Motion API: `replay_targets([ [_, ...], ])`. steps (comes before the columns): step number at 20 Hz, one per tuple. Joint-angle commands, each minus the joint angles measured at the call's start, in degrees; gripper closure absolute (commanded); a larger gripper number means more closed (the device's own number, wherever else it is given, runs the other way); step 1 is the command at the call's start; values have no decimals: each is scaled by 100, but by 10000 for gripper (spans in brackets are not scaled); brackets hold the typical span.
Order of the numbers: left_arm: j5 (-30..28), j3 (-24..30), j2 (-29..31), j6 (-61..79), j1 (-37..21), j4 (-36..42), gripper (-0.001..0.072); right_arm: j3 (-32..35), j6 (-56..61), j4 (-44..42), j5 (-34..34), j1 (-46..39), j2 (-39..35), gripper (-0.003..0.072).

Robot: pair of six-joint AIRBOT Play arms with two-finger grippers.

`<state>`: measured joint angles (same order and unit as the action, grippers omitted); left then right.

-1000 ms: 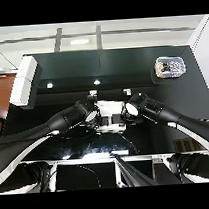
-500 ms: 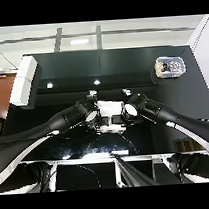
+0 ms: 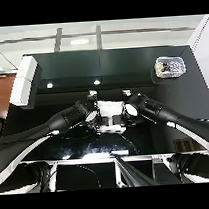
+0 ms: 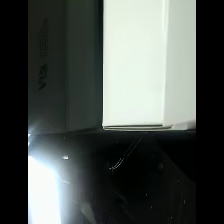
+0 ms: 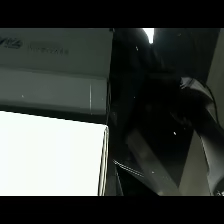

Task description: Fold the box and place the chain.

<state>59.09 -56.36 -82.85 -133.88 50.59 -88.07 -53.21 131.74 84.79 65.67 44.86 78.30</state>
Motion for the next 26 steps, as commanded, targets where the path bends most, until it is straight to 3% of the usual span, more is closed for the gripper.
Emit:
replay_targets([
  [1,-4,-2,0,-7,-4,-15,680,-31,-66,44,63,2,-74,472],
  [3,0,-2,0,-7,-4,-13,681,-120,-63,61,79,2,-79,290],
  [10,11,-2,0,-7,-2,4,680,-179,-61,-142,-302,13,-76,291],
  [14,13,-2,0,-7,-2,9,681,-177,-55,-26,-199,13,61,294],
  [15,15,-2,0,-7,-2,7,680,-177,-63,-26,-131,13,133,349],
  [26,122,-2,0,-7,-4,2,680,-177,-61,-52,-138,13,264,351],
])
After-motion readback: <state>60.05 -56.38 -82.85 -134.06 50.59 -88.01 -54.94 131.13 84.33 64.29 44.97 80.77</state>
